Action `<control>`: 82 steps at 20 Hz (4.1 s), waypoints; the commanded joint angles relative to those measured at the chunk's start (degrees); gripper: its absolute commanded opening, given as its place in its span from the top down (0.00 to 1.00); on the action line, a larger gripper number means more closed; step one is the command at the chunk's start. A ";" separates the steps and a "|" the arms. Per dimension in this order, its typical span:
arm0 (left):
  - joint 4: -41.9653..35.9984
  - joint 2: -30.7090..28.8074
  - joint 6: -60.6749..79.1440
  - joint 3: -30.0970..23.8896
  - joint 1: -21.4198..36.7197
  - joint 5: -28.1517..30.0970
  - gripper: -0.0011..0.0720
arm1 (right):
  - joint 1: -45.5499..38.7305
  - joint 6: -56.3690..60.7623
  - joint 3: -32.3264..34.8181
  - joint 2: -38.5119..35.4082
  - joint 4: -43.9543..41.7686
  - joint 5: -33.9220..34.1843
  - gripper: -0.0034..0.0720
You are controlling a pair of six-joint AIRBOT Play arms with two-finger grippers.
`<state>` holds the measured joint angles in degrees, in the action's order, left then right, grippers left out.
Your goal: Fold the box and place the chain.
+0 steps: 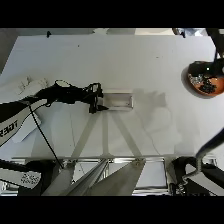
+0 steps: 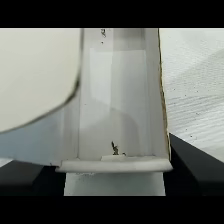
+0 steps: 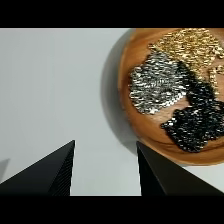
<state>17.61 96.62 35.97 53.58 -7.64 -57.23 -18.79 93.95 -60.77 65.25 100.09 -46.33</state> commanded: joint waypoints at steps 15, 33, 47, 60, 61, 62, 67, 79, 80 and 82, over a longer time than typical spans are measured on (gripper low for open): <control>3.58 -0.33 -3.87 0.00 -4.90 13.35 0.51 | -15.17 -9.33 -9.88 27.52 -0.02 3.48 0.43; 3.48 -0.33 -4.04 0.00 -4.90 12.81 0.51 | -19.12 -5.97 -11.69 31.76 -1.18 -1.64 0.93; 3.48 -0.33 -4.04 0.00 -4.90 12.83 0.51 | -9.44 -20.46 -13.90 9.55 -5.09 -16.96 0.93; 3.48 -0.33 -4.04 0.00 -4.90 12.83 0.51 | 24.63 -20.31 -13.88 6.14 -14.27 -28.89 0.93; 3.48 -0.33 -4.04 0.00 -4.90 12.83 0.51 | 26.18 -20.31 -13.88 6.19 -15.47 -28.48 0.93; 3.45 -0.33 -4.04 0.00 -4.90 12.83 0.51 | 27.36 -20.31 -13.86 6.32 -16.44 -27.98 0.93; 3.48 -0.33 -4.04 0.00 -4.90 12.83 0.51 | 30.16 -21.27 -13.84 9.90 -19.80 -27.80 0.93; 3.48 -0.33 -4.04 0.00 -4.90 12.83 0.51 | 30.93 -26.71 -13.14 15.30 -28.92 -27.78 0.93; 3.48 -0.33 -4.04 0.00 -4.90 12.83 0.51 | 30.95 -26.99 -13.16 15.67 -30.58 -27.32 0.93; 3.48 -0.33 -4.04 0.00 -4.90 12.81 0.51 | 31.19 -27.02 -13.16 16.79 -32.87 -26.01 0.93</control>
<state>21.08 96.27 31.90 53.60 -12.49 -44.40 12.19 67.77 -73.95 81.01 71.18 -74.06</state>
